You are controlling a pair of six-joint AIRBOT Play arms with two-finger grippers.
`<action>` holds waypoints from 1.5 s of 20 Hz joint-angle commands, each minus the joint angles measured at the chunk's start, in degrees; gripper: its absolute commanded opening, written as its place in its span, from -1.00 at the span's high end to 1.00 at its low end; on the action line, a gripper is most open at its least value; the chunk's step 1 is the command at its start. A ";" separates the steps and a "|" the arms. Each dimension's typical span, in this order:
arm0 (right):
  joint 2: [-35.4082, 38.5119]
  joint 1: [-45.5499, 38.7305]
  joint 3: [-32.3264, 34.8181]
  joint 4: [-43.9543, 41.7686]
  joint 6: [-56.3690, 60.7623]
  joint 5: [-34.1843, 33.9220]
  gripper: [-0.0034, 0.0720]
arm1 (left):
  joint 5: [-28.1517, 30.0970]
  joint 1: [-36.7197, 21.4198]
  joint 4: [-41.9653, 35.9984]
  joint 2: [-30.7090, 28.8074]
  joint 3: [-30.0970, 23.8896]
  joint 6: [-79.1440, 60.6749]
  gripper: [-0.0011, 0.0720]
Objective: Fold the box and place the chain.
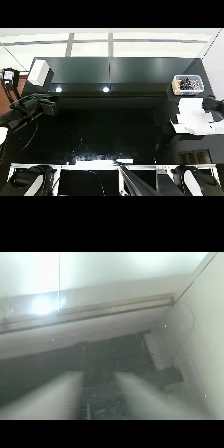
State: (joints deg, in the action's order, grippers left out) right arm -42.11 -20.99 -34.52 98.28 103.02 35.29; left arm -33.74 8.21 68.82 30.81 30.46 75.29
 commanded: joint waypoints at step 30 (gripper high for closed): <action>-54.40 -25.79 -47.21 -35.65 -46.07 51.95 0.88 | -5.77 0.02 0.81 7.21 -0.02 -0.24 -0.95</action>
State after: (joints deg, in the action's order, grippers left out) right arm -97.65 -49.56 -82.83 68.03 57.52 85.97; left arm -39.51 8.21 69.65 38.00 30.46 75.02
